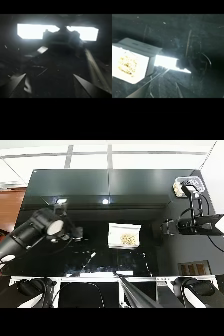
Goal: Fold the box and place the chain.
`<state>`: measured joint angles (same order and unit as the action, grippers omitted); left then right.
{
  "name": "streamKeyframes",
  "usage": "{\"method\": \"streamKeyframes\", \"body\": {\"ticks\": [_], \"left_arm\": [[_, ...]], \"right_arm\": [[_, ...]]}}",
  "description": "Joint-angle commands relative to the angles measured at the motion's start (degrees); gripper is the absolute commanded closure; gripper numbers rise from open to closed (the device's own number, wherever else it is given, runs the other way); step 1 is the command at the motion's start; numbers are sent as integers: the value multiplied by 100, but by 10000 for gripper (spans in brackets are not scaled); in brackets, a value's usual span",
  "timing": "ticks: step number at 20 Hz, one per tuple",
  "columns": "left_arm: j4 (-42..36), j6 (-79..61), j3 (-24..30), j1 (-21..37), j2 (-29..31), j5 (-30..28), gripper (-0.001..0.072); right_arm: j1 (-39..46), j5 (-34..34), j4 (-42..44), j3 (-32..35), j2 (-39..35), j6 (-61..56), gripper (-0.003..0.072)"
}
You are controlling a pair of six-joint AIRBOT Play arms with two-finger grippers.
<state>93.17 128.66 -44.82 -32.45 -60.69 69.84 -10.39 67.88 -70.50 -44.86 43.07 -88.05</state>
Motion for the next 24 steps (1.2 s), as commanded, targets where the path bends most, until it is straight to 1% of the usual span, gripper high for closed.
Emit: {"method": "streamKeyframes", "body": {"ticks": [1,2,3,4,5,7,9,11,14,16,20,22,24], "left_arm": [[-3082,-2481,1220,1285,175,-1519,40],[-3853,-3705,1331,1384,20,-1720,41],[-4472,-5117,1333,1390,-168,-1735,40],[-4951,-6314,1296,1377,-330,-1663,40],[-5254,-7270,1246,1351,-483,-1563,40],[-5324,-8585,1174,1259,-656,-1578,39],[-5337,-10131,1172,1167,-673,-1585,0],[-5340,-11599,1169,1003,-675,-1582,0],[-5353,-13411,1156,584,-695,-1912,0],[-5823,-13599,1056,535,-957,-2135,0],[-6026,-14126,651,533,-1635,-2138,0],[-6310,-14402,492,533,-1821,-2133,-1],[-6384,-14535,380,518,-1926,-2096,0]], "right_arm": [[2,-79,-46,-2,-4,-28,324],[2,-133,-46,-2,-4,-74,324],[2,-173,-46,-2,-4,-111,324],[2,-201,-46,-2,-4,-114,324],[2,-210,-46,-2,-4,-144,324],[2,-203,-44,-2,-4,-258,324],[2,-199,-46,-2,-4,-306,324],[2,-199,-44,-2,-4,-315,324],[2,-205,-44,-2,-4,-422,324],[2,-208,-42,-2,-4,-483,324],[2,-203,-2,-2,-4,-503,324],[0,-208,0,-2,-4,-520,324],[0,-216,-4,-2,-4,-520,324]]}}
